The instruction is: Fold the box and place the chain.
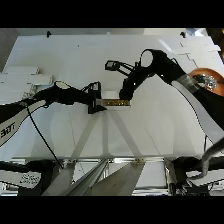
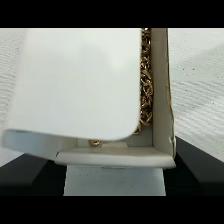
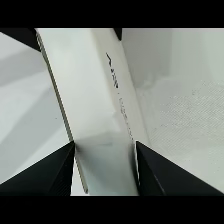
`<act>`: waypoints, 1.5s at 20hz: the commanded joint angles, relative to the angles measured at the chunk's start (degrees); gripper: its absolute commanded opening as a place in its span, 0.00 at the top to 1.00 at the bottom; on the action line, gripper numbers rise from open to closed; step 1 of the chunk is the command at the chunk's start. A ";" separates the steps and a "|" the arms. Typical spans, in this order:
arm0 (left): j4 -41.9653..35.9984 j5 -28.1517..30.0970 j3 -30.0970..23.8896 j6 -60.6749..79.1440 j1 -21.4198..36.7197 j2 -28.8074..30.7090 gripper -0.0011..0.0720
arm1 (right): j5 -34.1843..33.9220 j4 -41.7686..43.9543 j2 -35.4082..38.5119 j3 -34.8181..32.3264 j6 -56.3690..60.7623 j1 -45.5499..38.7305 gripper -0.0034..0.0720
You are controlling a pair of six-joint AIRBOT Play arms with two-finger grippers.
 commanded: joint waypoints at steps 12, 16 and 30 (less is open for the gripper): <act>0.09 -0.02 0.02 0.04 0.02 0.02 0.63 | -0.15 23.71 1.77 -0.04 -5.64 -12.41 0.43; 0.09 -0.02 0.02 0.04 0.02 0.02 0.63 | 3.37 25.88 -4.57 -0.04 -7.26 -13.46 0.43; 0.09 -0.02 0.02 0.04 0.02 0.02 0.63 | 4.04 20.33 -3.34 -0.04 -11.93 -7.19 0.58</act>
